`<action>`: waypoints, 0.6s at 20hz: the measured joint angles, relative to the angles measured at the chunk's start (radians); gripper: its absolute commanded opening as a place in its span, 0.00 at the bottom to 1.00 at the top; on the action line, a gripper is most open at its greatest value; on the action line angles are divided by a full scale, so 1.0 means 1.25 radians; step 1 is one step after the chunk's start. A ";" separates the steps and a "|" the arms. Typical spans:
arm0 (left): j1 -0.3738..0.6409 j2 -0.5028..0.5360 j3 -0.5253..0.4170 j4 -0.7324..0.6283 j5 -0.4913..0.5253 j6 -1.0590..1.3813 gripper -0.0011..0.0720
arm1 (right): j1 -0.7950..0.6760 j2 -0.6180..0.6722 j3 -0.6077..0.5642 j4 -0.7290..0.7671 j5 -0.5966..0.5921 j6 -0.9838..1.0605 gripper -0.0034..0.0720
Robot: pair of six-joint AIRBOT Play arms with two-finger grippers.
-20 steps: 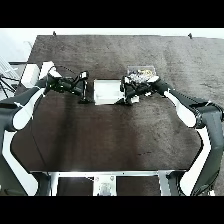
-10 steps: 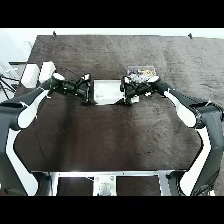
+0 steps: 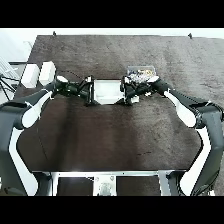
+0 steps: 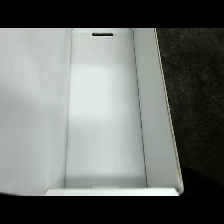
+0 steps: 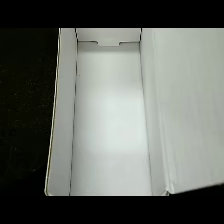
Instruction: Fold the box and place the chain.
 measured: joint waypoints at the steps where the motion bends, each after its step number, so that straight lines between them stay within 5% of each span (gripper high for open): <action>1: -0.002 -0.001 0.000 -0.001 0.004 0.001 1.00 | 0.000 0.000 0.000 0.000 0.000 0.000 0.81; 4: -0.003 -0.003 0.000 -0.001 0.012 0.004 1.00 | 0.000 0.000 0.000 0.000 0.000 0.000 0.81; 6: -0.003 -0.004 0.000 -0.001 0.014 0.006 0.87 | 0.000 0.000 0.000 0.001 -0.002 0.001 0.81; 12: -0.004 -0.004 0.000 0.000 0.021 0.006 0.87 | 0.000 0.000 0.000 0.000 -0.002 0.001 0.81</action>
